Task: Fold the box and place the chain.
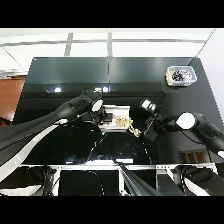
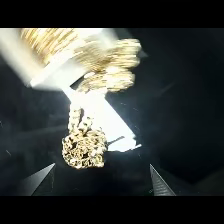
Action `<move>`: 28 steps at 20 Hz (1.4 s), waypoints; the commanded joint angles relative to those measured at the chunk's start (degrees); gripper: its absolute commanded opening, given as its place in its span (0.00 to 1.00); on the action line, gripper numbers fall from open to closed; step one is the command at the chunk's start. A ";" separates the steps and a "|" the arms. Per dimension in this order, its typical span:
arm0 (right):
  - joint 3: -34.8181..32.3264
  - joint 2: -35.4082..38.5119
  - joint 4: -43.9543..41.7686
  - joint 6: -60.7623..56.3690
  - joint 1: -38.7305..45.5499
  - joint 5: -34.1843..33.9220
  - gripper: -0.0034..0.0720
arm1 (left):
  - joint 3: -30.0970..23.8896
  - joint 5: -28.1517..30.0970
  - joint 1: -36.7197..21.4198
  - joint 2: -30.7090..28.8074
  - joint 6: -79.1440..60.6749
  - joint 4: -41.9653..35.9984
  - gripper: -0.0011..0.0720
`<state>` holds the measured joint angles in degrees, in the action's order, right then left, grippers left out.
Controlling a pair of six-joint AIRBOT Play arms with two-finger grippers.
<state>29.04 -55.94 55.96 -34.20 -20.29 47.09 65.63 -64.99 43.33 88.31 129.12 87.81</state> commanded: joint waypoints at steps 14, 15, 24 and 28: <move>-3.04 -8.24 -13.70 33.33 -2.32 -7.89 0.58 | 0.02 0.02 -0.02 0.00 -0.02 -0.02 0.05; -3.04 -8.24 -13.70 33.24 -2.32 -8.17 0.58 | 0.02 0.02 -0.02 0.00 -0.02 -0.02 0.05; 3.54 -0.22 -3.06 2.51 -1.73 -1.97 0.07 | 0.02 0.02 -0.02 0.00 -0.02 -0.02 0.05; 14.49 6.75 -2.29 -8.76 0.24 11.32 0.07 | 0.02 0.02 -0.04 0.00 -0.02 -0.02 0.05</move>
<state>37.01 -53.52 51.90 -31.94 -21.02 49.39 65.63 -64.97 43.33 88.31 129.12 87.79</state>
